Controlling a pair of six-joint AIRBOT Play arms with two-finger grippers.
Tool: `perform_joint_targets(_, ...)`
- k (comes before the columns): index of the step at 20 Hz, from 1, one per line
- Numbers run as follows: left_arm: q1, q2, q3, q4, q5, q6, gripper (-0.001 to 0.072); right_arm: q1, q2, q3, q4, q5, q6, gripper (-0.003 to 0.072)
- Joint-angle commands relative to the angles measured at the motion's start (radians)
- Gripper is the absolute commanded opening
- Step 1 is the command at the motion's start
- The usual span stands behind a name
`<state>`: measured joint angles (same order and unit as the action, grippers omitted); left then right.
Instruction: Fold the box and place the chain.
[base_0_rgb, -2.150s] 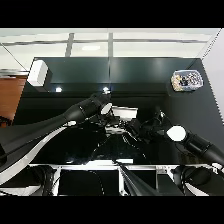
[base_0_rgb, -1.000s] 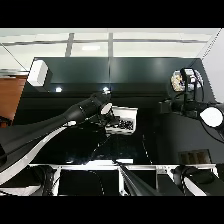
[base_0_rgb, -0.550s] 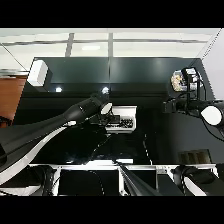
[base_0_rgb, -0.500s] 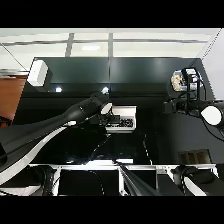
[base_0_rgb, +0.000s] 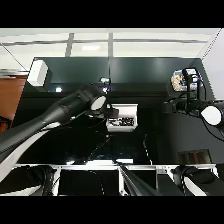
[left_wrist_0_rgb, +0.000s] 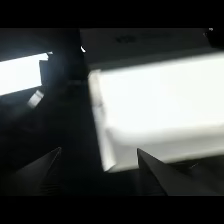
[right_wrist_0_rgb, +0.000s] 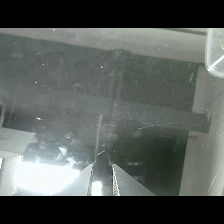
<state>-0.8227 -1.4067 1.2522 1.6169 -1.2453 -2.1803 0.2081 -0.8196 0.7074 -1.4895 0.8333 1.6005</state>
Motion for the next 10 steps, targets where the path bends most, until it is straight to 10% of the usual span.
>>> perform_joint_targets(1, 0.03, 0.177, -0.061, 0.306, -0.15, 0.144, 0.0545, 0.0, -0.001, 0.0, 0.0, 0.001, 0.008, 0.013)
perform_joint_targets(6, 0.388, 0.521, -0.39, 0.295, -0.009, 0.09, 0.0541, 0.0, -0.002, 0.0, 0.0, 0.001, 0.008, 0.013)
perform_joint_targets(10, 0.697, 0.59, -0.666, -0.478, 0.334, 0.481, 0.0541, 0.0, -0.002, 0.0, 0.009, 0.001, 0.02, 0.013)
